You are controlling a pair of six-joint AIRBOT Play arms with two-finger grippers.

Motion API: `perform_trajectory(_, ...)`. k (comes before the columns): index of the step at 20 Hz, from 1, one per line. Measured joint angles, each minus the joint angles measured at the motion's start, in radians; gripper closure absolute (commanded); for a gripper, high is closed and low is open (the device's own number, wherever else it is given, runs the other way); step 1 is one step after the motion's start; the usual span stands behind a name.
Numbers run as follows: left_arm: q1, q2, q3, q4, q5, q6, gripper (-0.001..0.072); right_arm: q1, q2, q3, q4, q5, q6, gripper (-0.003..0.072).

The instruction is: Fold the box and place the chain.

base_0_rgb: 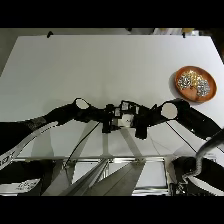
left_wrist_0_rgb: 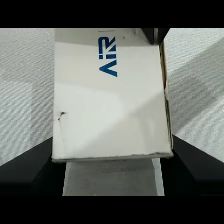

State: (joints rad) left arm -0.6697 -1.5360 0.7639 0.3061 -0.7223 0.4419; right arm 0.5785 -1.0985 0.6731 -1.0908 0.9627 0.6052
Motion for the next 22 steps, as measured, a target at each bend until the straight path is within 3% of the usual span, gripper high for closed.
perform_trajectory(10,0.0,0.0,0.0,0.0,0.0,-0.001,0.0559,-0.04,0.058,0.018,-0.014,0.0,0.081,0.0672)
perform_trajectory(13,0.0,0.0,0.0,0.0,0.0,-0.001,0.0559,-0.14,0.13,0.033,-0.043,0.046,0.206,0.0672)
perform_trajectory(18,0.0,0.0,0.0,0.0,0.0,0.0,0.0559,-0.364,0.183,0.039,-0.279,0.162,0.533,0.0672)
perform_trajectory(22,0.0,0.0,0.0,0.0,0.0,0.0,0.0559,-0.511,0.193,0.04,-0.36,0.182,0.724,0.0672)
